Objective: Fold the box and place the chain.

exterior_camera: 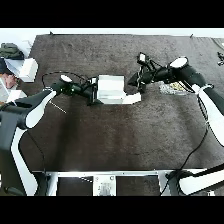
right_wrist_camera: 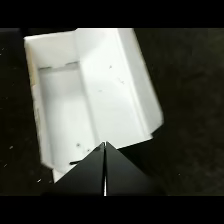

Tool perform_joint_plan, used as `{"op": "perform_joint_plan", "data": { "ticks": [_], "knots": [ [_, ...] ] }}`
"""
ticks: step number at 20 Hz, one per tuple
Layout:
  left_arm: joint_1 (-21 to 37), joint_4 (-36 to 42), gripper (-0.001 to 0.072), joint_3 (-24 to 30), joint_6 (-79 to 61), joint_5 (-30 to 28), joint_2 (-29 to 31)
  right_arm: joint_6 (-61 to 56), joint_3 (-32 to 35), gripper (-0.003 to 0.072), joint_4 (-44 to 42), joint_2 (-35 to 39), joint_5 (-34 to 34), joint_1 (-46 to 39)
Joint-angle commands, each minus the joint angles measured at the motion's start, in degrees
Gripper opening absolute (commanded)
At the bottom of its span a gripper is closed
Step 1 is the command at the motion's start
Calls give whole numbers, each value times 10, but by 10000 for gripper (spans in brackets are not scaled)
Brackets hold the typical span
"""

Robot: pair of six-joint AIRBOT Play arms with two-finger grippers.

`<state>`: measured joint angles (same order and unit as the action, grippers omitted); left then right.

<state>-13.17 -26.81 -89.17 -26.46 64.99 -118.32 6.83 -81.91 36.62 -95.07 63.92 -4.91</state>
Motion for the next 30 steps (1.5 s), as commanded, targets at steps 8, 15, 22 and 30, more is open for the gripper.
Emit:
{"op": "perform_joint_plan", "data": {
  "ticks": [8,15,22,30],
  "knots": [
    [0,0,333,0,0,0,0,119,151,373,26,53,-74,-3],
    [0,0,333,0,0,0,0,179,149,510,10,8,-84,-2],
    [0,0,333,0,0,0,0,206,120,492,-34,-33,-112,24],
    [0,0,333,0,0,0,0,204,111,274,-28,-49,-153,41]
  ]
}}
